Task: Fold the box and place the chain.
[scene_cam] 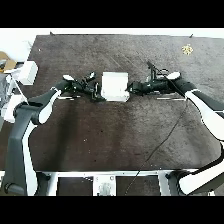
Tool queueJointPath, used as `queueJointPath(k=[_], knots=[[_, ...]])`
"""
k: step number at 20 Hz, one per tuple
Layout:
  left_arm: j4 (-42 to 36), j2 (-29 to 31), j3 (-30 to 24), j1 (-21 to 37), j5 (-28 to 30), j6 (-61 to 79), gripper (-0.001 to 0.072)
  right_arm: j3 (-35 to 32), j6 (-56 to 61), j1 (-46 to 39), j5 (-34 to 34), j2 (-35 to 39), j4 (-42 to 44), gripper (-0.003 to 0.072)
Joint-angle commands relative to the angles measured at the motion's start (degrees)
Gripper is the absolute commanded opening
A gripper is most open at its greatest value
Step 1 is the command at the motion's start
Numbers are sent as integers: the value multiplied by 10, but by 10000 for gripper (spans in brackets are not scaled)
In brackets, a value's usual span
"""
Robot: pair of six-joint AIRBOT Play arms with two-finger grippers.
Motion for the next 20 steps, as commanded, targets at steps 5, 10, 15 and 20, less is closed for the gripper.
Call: queueJointPath(k=[5, 10, 15, 20], knots=[[0, 0, 0, 0, 0, 0, 352, 87, 124, 54, 16, -15, -156, 506], [0, 0, 0, 0, 0, 0, 352, 96, 172, 89, -20, -15, -221, 507], [0, 0, 0, 0, 0, 0, 352, 97, 276, 115, -34, -15, -346, 507], [0, 0, 0, 0, 0, 0, 352, 166, 365, 152, 43, -53, -473, 506]])
